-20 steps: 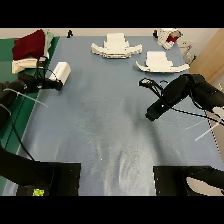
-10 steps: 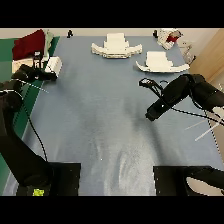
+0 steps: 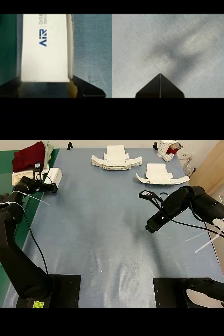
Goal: Fold the box.
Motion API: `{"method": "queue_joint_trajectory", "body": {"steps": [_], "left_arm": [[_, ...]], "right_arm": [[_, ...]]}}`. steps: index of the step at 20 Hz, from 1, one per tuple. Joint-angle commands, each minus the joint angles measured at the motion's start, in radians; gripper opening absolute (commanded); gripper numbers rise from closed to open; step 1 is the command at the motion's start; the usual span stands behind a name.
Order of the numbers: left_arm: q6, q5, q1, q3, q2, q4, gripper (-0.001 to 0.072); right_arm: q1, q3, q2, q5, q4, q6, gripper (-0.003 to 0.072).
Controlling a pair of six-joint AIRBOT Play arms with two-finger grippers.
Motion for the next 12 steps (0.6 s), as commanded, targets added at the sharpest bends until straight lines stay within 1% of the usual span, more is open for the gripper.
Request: {"method": "queue_joint_trajectory", "body": {"steps": [1,3,5,10,11,12], "left_arm": [[-0.001,-0.023,0.000,0.003,0.003,0.004,0.0700],[-0.001,-0.043,0.003,0.003,0.017,0.007,0.0700],[-0.002,-0.100,0.016,0.003,0.049,0.008,0.0701],[-0.011,-0.336,0.079,0.003,0.188,0.010,0.0700],[-0.027,-0.390,0.091,0.003,0.221,0.010,0.0700],[-0.053,-0.466,0.102,0.003,0.257,0.010,0.0700]], "right_arm": [[0.000,0.001,0.000,0.000,0.000,0.000,0.0005],[0.000,0.001,0.000,0.000,0.000,0.000,0.0005],[0.000,0.001,0.000,0.000,0.000,0.000,0.0005],[0.000,0.001,0.000,0.000,0.000,0.000,0.0005],[0.000,0.001,0.000,0.000,0.000,0.000,0.0005],[0.000,0.001,0.000,0.000,0.000,0.000,0.0005]]}}
